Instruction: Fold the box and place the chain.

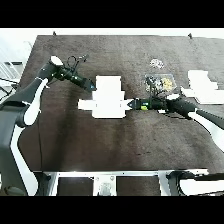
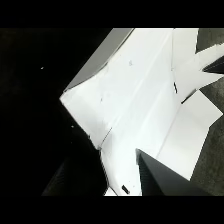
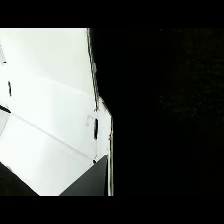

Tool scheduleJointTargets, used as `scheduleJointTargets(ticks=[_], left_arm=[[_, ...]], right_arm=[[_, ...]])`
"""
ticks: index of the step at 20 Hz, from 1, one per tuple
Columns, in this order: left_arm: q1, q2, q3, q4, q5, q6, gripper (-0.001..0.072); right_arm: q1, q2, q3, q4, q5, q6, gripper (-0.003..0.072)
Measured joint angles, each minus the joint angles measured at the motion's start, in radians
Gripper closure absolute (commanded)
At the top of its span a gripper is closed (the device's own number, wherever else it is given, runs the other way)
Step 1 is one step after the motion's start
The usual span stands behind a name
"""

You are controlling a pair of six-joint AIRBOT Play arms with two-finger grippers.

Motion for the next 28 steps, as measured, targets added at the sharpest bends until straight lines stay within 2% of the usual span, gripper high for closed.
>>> scheduleJointTargets(ticks=[12, 13, 15, 16, 17, 19, 20, 21, 22, 26, 27, 28], left_arm=[[-0.023, -0.055, 0.011, -0.053, -0.032, 0.044, 0.0243], [-0.029, -0.059, 0.011, -0.051, -0.032, 0.049, 0.0296], [-0.035, -0.061, 0.013, -0.047, -0.03, 0.054, 0.0307], [-0.036, -0.063, 0.016, -0.046, -0.028, 0.055, 0.0395], [-0.038, -0.064, 0.019, -0.045, -0.027, 0.058, 0.0426], [-0.041, -0.065, 0.029, -0.044, -0.03, 0.063, 0.0445], [-0.042, -0.066, 0.032, -0.044, -0.031, 0.064, 0.0562], [-0.043, -0.067, 0.035, -0.044, -0.032, 0.066, 0.0604], [-0.043, -0.068, 0.036, -0.045, -0.037, 0.068, 0.0677], [-0.043, -0.069, 0.04, -0.047, -0.045, 0.094, 0.0688], [-0.043, -0.069, 0.04, -0.047, -0.051, 0.11, 0.0689], [-0.043, -0.069, 0.04, -0.047, -0.059, 0.127, 0.0689]], right_arm=[[0.0, 0.0, 0.0, 0.0, 0.002, 0.0, 0.0671], [0.0, 0.0, 0.0, 0.0, 0.002, 0.0, 0.0671], [0.0, 0.0, 0.0, 0.0, 0.002, 0.0, 0.0671], [0.0, 0.0, 0.0, 0.0, 0.002, 0.0, 0.0671], [0.0, 0.0, 0.0, 0.0, 0.002, 0.0, 0.0671], [0.0, 0.0, 0.0, 0.0, 0.003, 0.0, 0.0671], [0.0, 0.0, 0.0, 0.0, 0.003, 0.0, 0.0671], [0.0, 0.0, 0.0, -0.001, 0.003, 0.0, 0.0671], [0.0, 0.0, 0.0, -0.001, 0.003, 0.0, 0.0671], [0.0, 0.0, 0.0, -0.007, 0.002, 0.0, 0.0669], [0.0, 0.0, 0.0, -0.009, 0.003, 0.0, 0.0613], [-0.003, 0.0, 0.0, -0.013, 0.003, 0.0, 0.0429]])
